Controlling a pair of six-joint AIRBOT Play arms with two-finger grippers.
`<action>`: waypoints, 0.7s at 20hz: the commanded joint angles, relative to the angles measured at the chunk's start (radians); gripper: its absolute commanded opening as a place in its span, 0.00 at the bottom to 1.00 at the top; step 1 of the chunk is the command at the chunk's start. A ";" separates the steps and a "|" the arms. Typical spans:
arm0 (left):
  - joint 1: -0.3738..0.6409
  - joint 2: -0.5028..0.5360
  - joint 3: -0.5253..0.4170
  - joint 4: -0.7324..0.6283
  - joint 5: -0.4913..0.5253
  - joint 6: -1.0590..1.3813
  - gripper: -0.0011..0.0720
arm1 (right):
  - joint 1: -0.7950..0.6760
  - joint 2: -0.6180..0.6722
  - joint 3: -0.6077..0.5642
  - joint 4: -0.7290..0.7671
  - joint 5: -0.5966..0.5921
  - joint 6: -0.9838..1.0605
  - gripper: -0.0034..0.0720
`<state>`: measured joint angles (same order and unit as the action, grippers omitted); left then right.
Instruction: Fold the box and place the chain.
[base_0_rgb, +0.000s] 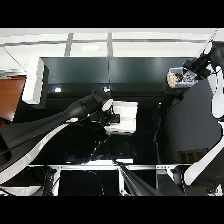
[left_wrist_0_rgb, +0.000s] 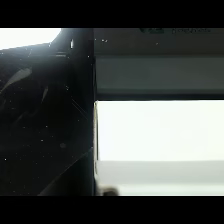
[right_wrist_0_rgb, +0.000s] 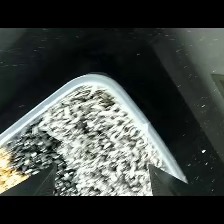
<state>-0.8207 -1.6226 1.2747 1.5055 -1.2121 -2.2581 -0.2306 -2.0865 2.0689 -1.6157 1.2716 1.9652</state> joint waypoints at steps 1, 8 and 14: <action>0.000 0.000 0.001 0.000 0.000 0.000 0.05 | -0.008 -0.029 0.009 -0.009 0.011 -0.025 0.76; 0.000 0.000 0.001 0.000 0.000 0.000 0.05 | -0.010 -0.023 -0.011 0.020 0.050 -0.112 0.06; 0.000 0.000 0.001 0.000 0.003 0.000 0.05 | -0.004 0.153 -0.011 0.019 0.043 -0.258 0.06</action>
